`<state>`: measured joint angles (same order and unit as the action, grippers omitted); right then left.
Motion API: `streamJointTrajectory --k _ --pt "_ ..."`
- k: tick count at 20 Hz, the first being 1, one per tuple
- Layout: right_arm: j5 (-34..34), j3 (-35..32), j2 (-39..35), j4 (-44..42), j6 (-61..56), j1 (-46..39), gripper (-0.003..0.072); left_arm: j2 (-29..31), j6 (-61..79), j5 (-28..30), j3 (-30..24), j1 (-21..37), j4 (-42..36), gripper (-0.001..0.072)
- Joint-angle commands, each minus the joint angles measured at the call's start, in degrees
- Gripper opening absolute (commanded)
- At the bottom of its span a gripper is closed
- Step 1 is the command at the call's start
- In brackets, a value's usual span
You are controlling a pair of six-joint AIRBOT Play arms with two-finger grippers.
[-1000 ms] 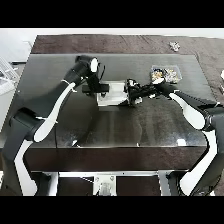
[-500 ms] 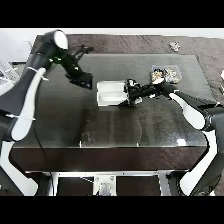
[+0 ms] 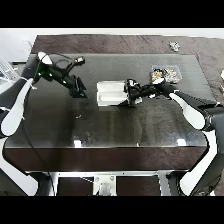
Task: Fold the box and place the chain.
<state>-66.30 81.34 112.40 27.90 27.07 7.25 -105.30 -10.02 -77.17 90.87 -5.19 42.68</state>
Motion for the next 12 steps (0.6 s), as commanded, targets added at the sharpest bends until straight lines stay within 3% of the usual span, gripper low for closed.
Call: streamJointTrajectory --k 1,5,12 --pt "0.0 0.0 0.02 -0.02 -0.02 0.0 0.0591 -0.2 21.88 11.43 -11.02 0.63 -16.48 0.072" --pt "0.0 -0.02 0.02 -0.02 -0.02 0.0 0.059 -0.33 27.87 16.81 -14.62 0.63 -20.5 0.072" --pt "0.0 -0.02 0.02 -0.02 -0.02 0.0 0.0591 -3.74 36.28 13.57 -14.62 0.26 -25.11 0.072"
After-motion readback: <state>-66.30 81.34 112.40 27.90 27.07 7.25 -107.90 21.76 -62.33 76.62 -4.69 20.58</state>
